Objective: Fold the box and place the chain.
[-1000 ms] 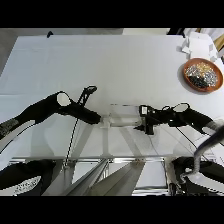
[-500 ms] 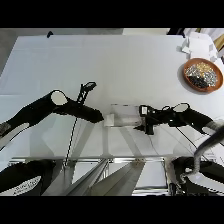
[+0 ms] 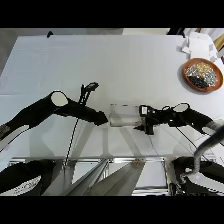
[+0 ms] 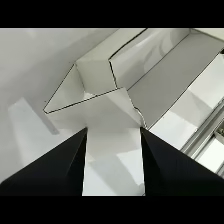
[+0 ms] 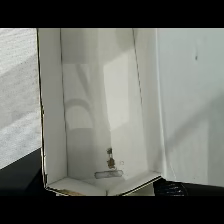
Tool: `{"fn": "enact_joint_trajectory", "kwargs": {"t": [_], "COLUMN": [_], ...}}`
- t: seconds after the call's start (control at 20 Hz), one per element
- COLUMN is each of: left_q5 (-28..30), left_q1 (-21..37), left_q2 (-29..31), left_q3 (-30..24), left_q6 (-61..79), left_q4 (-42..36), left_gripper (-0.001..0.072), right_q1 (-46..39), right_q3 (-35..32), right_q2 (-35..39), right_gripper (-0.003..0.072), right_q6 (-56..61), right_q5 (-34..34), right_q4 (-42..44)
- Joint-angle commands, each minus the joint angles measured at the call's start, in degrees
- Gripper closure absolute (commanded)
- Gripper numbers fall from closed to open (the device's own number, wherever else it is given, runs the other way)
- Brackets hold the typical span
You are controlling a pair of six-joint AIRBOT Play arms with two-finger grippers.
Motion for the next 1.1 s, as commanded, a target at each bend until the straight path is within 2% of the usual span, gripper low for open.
{"fn": "enact_joint_trajectory", "kwargs": {"t": [0.0, 0.1, 0.25, 0.35, 0.4, 0.6, 0.75, 1.05], "left_q5": [-2.5, -3.5, -5.9, -6.0, -5.7, -3.4, -1.0, -0.3], "left_q1": [1.9, 4.7, 7.3, 7.3, 7.1, 4.5, 2.6, 0.8], "left_q2": [0.9, 2.6, 2.5, 0.5, -0.7, -4.8, -5.2, -6.6], "left_q3": [0.0, 0.0, -0.1, -0.1, -0.1, -0.1, -0.1, -0.1], "left_q6": [-1.4, -6.7, -10.5, -10.5, -10.6, -10.4, -9.9, -9.9], "left_q4": [4.9, 11.0, 15.1, 14.5, 14.2, 11.2, 9.5, 7.3], "left_gripper": [0.0451, 0.0511, 0.0512, 0.0523, 0.0579, 0.0579, 0.0579, 0.0580], "right_q1": [0.0, 0.0, 0.0, 0.0, 0.0, 0.0, 0.0, 0.0], "right_q3": [0.0, 0.0, 0.0, 0.0, 0.0, 0.0, 0.0, 0.0], "right_q2": [0.0, 0.0, 0.0, 0.0, 0.0, 0.0, 0.0, 0.0], "right_gripper": [0.0306, 0.0306, 0.0306, 0.0306, 0.0306, 0.0306, 0.0306, 0.0306], "right_q6": [0.0, 0.0, 0.0, 0.0, 0.0, 0.0, 0.0, 0.0], "right_q5": [0.0, 0.0, 0.0, 0.0, 0.0, 0.0, 0.0, 0.0], "right_q4": [0.0, 0.0, 0.0, 0.0, 0.0, 0.0, 0.0, 0.0]}}
